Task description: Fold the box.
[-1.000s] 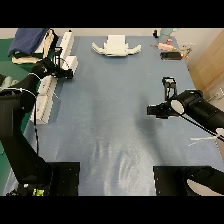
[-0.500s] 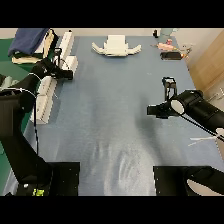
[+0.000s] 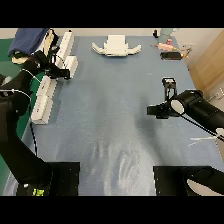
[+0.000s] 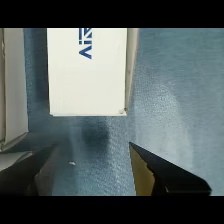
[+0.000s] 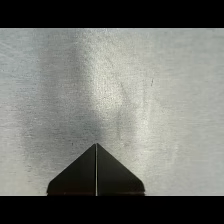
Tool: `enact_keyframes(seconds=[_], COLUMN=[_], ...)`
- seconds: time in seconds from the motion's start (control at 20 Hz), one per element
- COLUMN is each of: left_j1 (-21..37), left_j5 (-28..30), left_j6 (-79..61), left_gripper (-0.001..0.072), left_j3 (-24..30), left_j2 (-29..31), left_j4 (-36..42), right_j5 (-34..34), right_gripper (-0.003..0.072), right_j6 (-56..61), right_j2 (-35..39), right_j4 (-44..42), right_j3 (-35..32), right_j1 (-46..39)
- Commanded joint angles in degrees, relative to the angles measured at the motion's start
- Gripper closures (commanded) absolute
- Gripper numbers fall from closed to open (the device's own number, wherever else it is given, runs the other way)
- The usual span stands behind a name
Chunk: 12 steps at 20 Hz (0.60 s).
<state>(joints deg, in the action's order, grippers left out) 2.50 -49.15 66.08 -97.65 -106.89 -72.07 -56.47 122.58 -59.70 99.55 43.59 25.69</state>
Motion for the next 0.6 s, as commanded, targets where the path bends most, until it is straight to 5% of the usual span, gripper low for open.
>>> enact_keyframes(seconds=[0.0, 0.05, 0.1, 0.35, 0.55], left_j1=[0.0, 0.0, 0.0, -0.9, -5.6], left_j5=[-5.9, -8.3, -10.4, -20.1, -22.8], left_j6=[0.0, 0.0, -0.1, 1.5, 3.5], left_gripper=[0.0294, 0.0576, 0.0694, 0.0699, 0.07], left_j3=[-0.4, -1.1, -1.8, -3.6, 6.1], left_j2=[3.7, 5.0, 6.3, 15.0, 25.6], left_j4=[-0.1, -0.1, -0.2, 0.1, 0.1], right_j5=[0.0, 0.0, 0.0, -0.1, -1.1], right_gripper=[0.0681, 0.0681, 0.0681, 0.0681, 0.0681], right_j6=[0.0, 0.0, 0.0, -2.0, -5.7], right_j2=[0.0, 0.0, 0.0, 0.0, 0.0], right_j4=[-0.9, -1.1, -1.6, -6.5, -9.3], right_j3=[0.1, 0.1, 0.1, 0.3, 3.1], right_j1=[0.0, 0.0, 0.0, 0.0, 0.0])
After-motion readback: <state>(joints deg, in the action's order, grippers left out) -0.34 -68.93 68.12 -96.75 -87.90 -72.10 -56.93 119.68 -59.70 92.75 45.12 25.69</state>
